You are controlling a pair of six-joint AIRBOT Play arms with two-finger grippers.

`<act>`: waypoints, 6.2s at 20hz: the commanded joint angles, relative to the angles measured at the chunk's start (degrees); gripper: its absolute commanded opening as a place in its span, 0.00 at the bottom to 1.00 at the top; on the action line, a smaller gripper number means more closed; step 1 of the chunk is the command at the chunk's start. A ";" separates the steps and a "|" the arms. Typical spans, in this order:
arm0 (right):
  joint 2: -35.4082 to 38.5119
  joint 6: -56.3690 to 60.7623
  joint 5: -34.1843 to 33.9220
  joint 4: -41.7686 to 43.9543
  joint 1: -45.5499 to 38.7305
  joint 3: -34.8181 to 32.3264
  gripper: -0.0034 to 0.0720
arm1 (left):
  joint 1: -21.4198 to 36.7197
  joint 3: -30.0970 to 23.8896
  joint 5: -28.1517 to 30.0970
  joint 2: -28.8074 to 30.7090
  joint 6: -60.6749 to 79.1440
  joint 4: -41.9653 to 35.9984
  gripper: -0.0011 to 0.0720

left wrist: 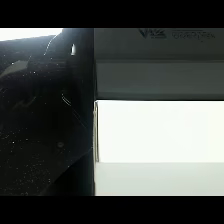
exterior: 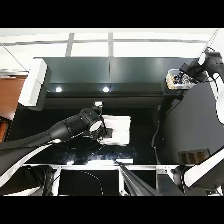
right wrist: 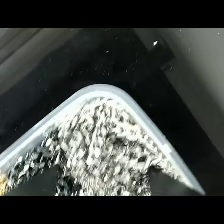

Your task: Fold the box and place the chain.

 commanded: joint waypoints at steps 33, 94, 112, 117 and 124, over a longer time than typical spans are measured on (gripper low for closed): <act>59.39 -37.16 36.96 32.33 17.22 -5.70 0.06 | 0.04 0.04 0.07 -0.02 0.02 0.04 0.05; 62.27 -60.04 0.42 33.18 28.46 -69.57 0.56 | 0.02 0.04 -0.02 -0.13 0.00 -0.02 0.05; 54.16 -104.83 -19.21 46.90 45.57 -77.68 1.00 | 0.02 0.04 -0.02 -0.13 0.02 -0.04 0.05; 51.98 -104.85 -22.14 46.88 45.55 -77.68 1.00 | 0.02 0.04 -0.02 -0.13 0.00 -0.04 0.05; 51.08 -104.72 -21.22 46.80 45.53 -77.59 0.57 | 0.02 0.04 0.00 -0.13 0.00 -0.04 0.05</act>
